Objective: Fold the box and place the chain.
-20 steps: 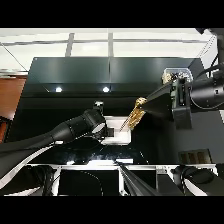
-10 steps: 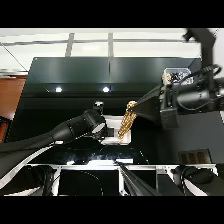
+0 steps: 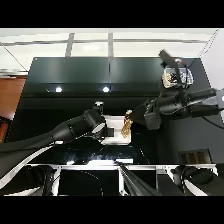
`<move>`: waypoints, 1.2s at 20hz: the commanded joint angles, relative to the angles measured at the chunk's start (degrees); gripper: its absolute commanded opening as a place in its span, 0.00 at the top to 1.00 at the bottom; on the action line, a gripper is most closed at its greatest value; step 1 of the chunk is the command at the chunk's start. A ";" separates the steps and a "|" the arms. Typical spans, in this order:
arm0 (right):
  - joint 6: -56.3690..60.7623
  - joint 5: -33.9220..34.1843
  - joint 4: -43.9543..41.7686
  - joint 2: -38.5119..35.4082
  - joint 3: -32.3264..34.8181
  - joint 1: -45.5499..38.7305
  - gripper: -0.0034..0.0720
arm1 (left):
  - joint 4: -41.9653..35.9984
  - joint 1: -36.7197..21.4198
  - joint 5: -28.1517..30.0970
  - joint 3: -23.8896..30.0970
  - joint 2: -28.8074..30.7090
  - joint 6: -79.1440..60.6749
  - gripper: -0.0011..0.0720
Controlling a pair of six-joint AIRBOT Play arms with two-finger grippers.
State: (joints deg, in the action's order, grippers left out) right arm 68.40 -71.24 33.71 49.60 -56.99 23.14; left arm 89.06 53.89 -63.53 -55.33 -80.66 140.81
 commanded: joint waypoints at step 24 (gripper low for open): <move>15.78 9.68 14.01 3.93 11.23 6.32 0.35 | 0.00 -0.07 0.20 -0.04 -0.28 0.28 0.95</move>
State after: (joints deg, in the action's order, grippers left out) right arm 83.64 -56.71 46.19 54.83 -45.52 32.67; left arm 89.06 53.87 -63.18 -55.33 -80.90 140.86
